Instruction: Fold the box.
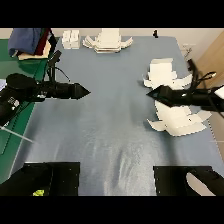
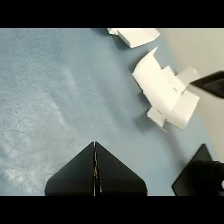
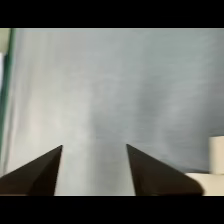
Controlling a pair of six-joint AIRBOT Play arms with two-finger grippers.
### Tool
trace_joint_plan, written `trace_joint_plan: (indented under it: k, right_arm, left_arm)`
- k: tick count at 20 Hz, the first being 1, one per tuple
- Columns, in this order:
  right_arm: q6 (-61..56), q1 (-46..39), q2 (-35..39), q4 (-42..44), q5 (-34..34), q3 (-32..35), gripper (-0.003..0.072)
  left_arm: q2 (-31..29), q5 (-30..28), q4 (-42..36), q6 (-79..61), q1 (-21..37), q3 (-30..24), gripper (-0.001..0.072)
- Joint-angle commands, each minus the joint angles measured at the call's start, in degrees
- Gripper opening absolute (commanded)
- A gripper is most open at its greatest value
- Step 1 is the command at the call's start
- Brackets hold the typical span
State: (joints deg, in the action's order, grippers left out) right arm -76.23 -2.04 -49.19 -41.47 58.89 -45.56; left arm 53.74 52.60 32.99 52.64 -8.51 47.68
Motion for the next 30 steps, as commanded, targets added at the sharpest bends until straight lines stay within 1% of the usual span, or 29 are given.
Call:
trace_joint_plan:
  k: [1,3,4,5,9,10,13,14,15,16,17,19,21,23,26,27,28,30]
  right_arm:
    - [-2.9,-11.6,-1.6,-18.3,12.8,-10.0,0.0717]
    - [-4.2,-14.2,-3.9,-30.6,17.1,-13.2,0.0717]
    - [-4.2,-14.4,-4.9,-35.0,18.3,-13.5,0.0717]
    - [-4.1,-14.4,-5.9,-38.0,18.8,-13.3,0.0717]
    - [-4.2,-14.3,-10.3,-42.8,17.4,-13.3,0.071]
    - [-4.2,-14.4,-12.0,-45.8,16.9,-13.4,0.071]
    - [-4.4,-14.4,-19.6,-58.7,17.3,-14.4,0.071]
    - [-4.4,-14.4,-22.1,-60.7,17.2,-15.3,0.0709]
    - [-4.5,-14.4,-24.2,-61.4,17.2,-16.3,0.0703]
    - [-5.1,-14.4,-26.2,-62.2,17.1,-17.7,0.0629]
    - [-6.0,-14.4,-27.7,-63.5,16.9,-19.1,0.0605]
    - [-6.3,-14.4,-29.7,-64.4,16.8,-21.9,0.0606]
    - [-6.3,-14.5,-30.7,-64.9,16.2,-23.3,0.0606]
    - [-6.3,-15.0,-31.7,-66.3,15.2,-23.4,0.0606]
    - [-5.0,-16.9,-34.7,-64.4,16.2,-23.4,0.0603]
    - [-4.2,-17.3,-35.8,-64.0,17.4,-23.4,0.0579]
    - [-3.4,-17.7,-36.7,-63.6,18.5,-23.4,0.0529]
    - [-0.5,-18.2,-37.7,-61.1,19.9,-23.4,0.0251]
  left_arm:
    - [-4.4,-4.0,13.7,5.7,-5.7,0.0,0.0015]
    - [-4.3,-4.0,13.0,5.7,-6.6,0.0,0.0015]
    - [-4.3,-4.1,12.5,5.7,-6.9,0.0,0.0015]
    - [-4.3,-4.2,11.6,5.7,-6.9,0.0,0.0015]
    - [-4.3,-5.2,10.3,5.7,-6.8,0.0,0.0015]
    - [-4.3,-5.9,10.3,5.7,-6.8,0.0,0.0014]
    - [-4.3,-6.1,10.3,5.7,-6.9,0.0,0.0015]
    - [-4.3,-6.1,10.3,5.7,-6.8,0.0,0.0015]
    - [-4.3,-6.1,10.3,5.7,-6.8,0.0,0.0015]
    - [-4.3,-6.2,10.3,5.7,-6.8,0.0,0.0015]
    - [-4.3,-6.2,10.3,5.7,-6.8,0.0,0.0015]
    - [-4.3,-6.2,10.3,5.7,-6.8,0.0,0.0015]
    - [-4.3,-6.4,10.3,5.8,-6.8,0.0,0.0015]
    - [-4.3,-6.7,10.3,5.7,-6.8,0.0,0.0015]
    - [-4.3,-7.0,10.2,5.8,-6.9,0.0,0.0015]
    - [-4.3,-7.0,10.2,5.8,-6.9,0.0,0.0015]
    - [-4.3,-7.0,10.3,5.7,-6.8,0.0,0.0015]
    - [-4.3,-7.2,10.3,5.8,-6.9,0.0,0.0015]
